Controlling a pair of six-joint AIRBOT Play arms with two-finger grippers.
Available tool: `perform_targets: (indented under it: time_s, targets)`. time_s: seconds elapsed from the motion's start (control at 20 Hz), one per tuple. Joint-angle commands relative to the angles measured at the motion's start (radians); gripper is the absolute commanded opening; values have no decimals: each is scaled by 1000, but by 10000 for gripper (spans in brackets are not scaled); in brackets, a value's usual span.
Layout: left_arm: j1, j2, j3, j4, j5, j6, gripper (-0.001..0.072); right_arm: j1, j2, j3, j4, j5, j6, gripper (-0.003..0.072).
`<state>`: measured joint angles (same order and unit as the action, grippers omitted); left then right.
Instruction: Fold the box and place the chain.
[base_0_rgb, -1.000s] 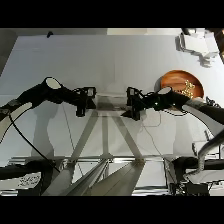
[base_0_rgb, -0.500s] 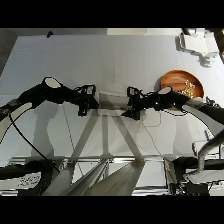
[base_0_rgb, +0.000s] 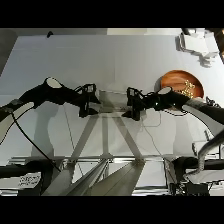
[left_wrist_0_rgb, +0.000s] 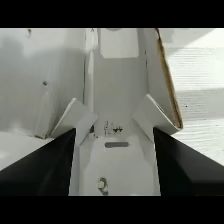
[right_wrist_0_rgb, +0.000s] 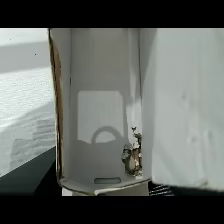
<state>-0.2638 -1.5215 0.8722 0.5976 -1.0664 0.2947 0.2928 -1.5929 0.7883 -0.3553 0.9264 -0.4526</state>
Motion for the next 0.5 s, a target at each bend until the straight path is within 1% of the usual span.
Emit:
perform_targets:
  time_s: [0.0,0.05,0.1,0.15,0.25,0.35,0.45]
  targets:
    - [0,-15,0,2,-16,-56,419,0,0,1,5,-2,2,395]
    - [0,-14,0,2,-25,-56,214,0,0,1,5,-2,2,395]
    - [0,-14,0,3,-34,-56,28,0,0,1,5,-2,2,395]
    - [0,-14,0,5,-34,-56,7,0,0,1,5,-2,2,395]
    - [1,-12,0,21,-34,-56,7,0,0,1,5,-2,2,395]
    - [3,8,0,93,-34,-58,7,0,0,1,5,-2,2,395]
    - [10,56,0,160,-34,-74,7,0,0,1,5,-2,2,395]
